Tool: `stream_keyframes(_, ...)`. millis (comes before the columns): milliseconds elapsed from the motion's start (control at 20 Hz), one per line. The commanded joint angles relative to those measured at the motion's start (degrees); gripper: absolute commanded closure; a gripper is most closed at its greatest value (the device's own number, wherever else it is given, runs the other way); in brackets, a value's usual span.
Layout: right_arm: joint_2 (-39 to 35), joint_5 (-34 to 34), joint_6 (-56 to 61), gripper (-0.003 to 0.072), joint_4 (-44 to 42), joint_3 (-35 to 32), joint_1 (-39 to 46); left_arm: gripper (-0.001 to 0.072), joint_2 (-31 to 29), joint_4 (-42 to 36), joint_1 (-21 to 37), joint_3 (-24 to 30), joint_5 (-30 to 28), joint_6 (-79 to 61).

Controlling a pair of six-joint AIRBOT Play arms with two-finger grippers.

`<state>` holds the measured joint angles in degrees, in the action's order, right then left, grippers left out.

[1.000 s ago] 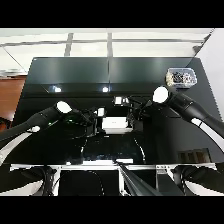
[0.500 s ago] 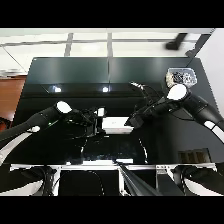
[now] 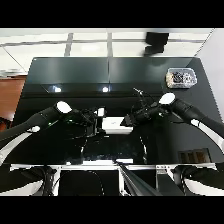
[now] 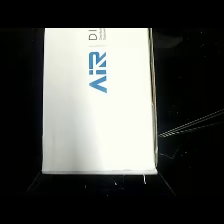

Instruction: Fold the box and place the chain.

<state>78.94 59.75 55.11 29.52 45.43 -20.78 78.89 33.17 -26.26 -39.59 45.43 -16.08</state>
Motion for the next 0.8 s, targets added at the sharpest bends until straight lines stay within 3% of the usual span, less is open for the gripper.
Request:
stream_keyframes(0,0.7,-0.8,1.6,0.0676,3.1,-0.1,0.0,0.0336,0.0,0.0,0.0,0.0,0.0,0.0)
stream_keyframes(150,-1.0,1.4,1.0,0.0676,0.6,0.3,0.3,0.0337,0.0,0.0,0.0,0.0,0.0,0.0)
stream_keyframes(350,-10.7,10.0,0.6,0.0676,2.0,3.0,6.3,0.0336,-0.1,0.0,0.3,-0.2,0.0,0.1)
stream_keyframes(400,-13.9,11.9,0.7,0.0676,3.8,3.0,9.0,0.0274,-0.5,0.9,0.5,-0.5,0.4,0.9)
stream_keyframes(450,-16.7,13.7,1.4,0.0676,6.3,2.9,11.6,0.007,-1.0,2.1,0.7,-1.0,1.0,2.8)
stream_keyframes(500,-19.5,15.6,3.0,0.0676,9.7,2.9,14.6,0.0001,-2.0,4.2,0.7,-1.6,1.7,5.9)
stream_keyframes(650,-25.3,19.2,6.8,0.0676,18.7,2.9,22.9,-0.0001,-6.4,10.4,0.7,-3.9,5.5,14.8)
stream_keyframes(750,-26.6,19.6,8.3,0.0676,20.1,2.9,27.5,0.0,-8.8,8.8,0.3,-6.0,8.4,16.5)
